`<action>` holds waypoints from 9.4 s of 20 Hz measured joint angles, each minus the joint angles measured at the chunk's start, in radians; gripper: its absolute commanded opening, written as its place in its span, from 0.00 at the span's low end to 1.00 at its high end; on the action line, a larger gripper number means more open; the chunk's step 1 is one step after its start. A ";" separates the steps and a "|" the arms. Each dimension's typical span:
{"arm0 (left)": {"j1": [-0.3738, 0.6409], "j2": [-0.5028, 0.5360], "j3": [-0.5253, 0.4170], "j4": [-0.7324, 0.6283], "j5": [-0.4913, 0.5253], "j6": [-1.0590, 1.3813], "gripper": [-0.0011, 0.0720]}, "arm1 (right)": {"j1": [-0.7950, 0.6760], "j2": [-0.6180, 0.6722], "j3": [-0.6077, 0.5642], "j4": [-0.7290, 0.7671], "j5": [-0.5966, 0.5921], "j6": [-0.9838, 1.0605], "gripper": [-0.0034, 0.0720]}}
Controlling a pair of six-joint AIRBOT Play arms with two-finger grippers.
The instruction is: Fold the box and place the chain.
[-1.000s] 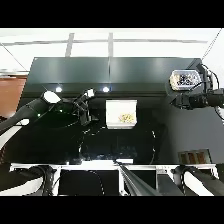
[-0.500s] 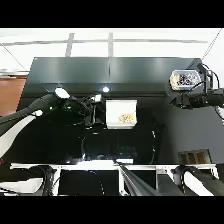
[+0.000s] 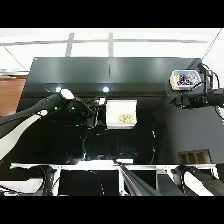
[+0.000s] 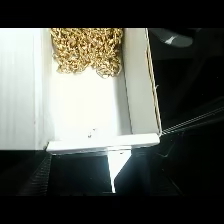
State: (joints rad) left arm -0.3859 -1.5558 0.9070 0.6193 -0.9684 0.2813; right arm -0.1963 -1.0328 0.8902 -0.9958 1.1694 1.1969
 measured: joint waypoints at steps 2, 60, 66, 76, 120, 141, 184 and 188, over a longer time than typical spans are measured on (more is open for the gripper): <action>-0.012 -0.001 0.001 0.000 0.001 0.000 0.99 | 0.000 0.000 0.000 0.000 0.000 0.000 0.37; -0.042 -0.001 0.001 -0.007 0.056 -0.055 0.52 | 0.545 -0.308 0.109 0.175 -0.078 -0.954 0.44; -0.042 -0.001 0.001 -0.007 0.054 -0.054 0.52 | 0.546 -0.308 0.109 0.169 -0.076 -0.946 0.44; -0.042 -0.001 0.002 -0.007 0.052 -0.053 0.52 | 0.558 -0.309 0.110 0.166 -0.080 -0.939 0.35; -0.042 -0.001 0.002 -0.006 0.052 -0.055 0.52 | 0.434 -0.245 0.064 0.185 0.142 -0.498 0.05; -0.042 -0.001 0.002 -0.007 0.052 -0.053 0.52 | 0.477 -0.315 -0.122 0.457 -0.245 -0.148 0.06; -0.313 -0.060 0.327 0.256 -0.014 -0.631 0.99 | -0.056 -0.023 0.089 0.281 0.072 -0.202 0.06; -0.344 -0.074 0.327 0.354 0.038 -0.682 0.99 | -0.056 -0.023 0.089 0.285 0.074 -0.201 0.06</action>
State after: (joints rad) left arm -0.7303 -1.6295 1.2335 0.9730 -0.9306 -0.4004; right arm -0.2527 -1.0554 0.9787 -0.7109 1.2434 0.9962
